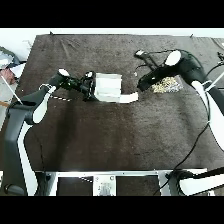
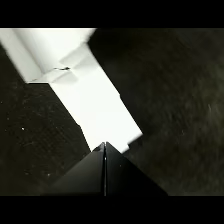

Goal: Fold the box and place the chain.

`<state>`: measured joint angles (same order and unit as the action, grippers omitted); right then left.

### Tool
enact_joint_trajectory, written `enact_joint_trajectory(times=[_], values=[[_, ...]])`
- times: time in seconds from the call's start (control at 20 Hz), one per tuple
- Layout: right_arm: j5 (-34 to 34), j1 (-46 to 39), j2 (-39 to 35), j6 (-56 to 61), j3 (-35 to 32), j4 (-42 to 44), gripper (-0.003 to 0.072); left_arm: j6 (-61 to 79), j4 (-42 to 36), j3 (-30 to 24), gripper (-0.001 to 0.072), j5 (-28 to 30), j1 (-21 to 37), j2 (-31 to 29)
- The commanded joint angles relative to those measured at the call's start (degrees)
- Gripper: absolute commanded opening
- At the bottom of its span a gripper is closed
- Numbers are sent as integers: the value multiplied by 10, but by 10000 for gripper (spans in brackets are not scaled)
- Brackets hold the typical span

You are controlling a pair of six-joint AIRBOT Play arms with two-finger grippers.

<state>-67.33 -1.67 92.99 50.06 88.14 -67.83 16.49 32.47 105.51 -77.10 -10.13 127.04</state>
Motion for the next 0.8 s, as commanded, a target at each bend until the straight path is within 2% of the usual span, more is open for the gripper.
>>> enact_joint_trajectory(times=[0.0, 0.15, 0.3, 0.4, 0.5, 0.75], values=[[-11, -56, -14, 132, -10, 48, -18, 0, 0, 1, 274, 0, 1, 0], [23, -93, -14, 127, -70, 118, -18, 0, 0, 1, 274, 0, 1, 0], [100, -102, -13, 125, -153, 152, -19, 0, 0, 1, 274, 0, 1, 0], [145, -102, -7, 89, -196, 214, -18, 0, 0, 1, 274, 0, 1, 0], [153, -102, 13, 51, -217, 275, -19, 0, 0, 1, 274, 0, 1, 0], [152, -88, 66, 2, -220, 359, -19, 0, 0, 1, 274, 0, 1, 0]])
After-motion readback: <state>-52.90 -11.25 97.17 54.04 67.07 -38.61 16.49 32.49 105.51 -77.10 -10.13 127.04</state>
